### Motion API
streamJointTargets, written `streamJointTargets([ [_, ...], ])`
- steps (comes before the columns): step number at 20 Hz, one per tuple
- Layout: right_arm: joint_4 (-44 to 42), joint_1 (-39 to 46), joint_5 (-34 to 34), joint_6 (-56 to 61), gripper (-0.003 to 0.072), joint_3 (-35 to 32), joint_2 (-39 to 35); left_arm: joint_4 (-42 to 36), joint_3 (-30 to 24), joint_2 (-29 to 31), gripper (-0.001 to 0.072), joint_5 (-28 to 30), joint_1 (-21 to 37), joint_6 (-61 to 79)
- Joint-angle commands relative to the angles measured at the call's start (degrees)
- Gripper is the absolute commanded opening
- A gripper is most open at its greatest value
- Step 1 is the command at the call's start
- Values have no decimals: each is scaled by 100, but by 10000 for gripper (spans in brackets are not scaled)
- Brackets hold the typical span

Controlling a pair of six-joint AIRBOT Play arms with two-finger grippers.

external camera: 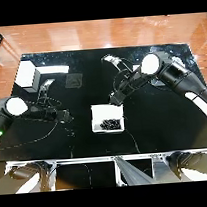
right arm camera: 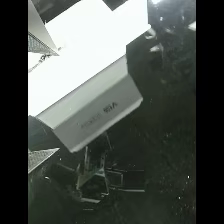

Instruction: Fold the box and place the chain.

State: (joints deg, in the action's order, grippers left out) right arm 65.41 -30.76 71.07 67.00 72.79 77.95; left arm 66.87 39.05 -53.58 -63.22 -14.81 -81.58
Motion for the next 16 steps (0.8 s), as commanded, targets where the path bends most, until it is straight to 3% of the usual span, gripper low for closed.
streamJointTargets([
  [1, -127, -20, 195, -356, 705, -4, 24, -28, -50, -50, 628, 2, 9, 39],
  [9, -411, -61, 651, -984, 704, -2, 87, -28, -50, -68, 628, 22, 9, 35],
  [12, -428, -39, 437, -970, 704, 140, 76, -28, -50, -68, 628, 26, 9, 35],
  [16, -361, 70, -391, -739, 704, 223, 118, -28, -50, -79, 627, 26, 9, 33],
])
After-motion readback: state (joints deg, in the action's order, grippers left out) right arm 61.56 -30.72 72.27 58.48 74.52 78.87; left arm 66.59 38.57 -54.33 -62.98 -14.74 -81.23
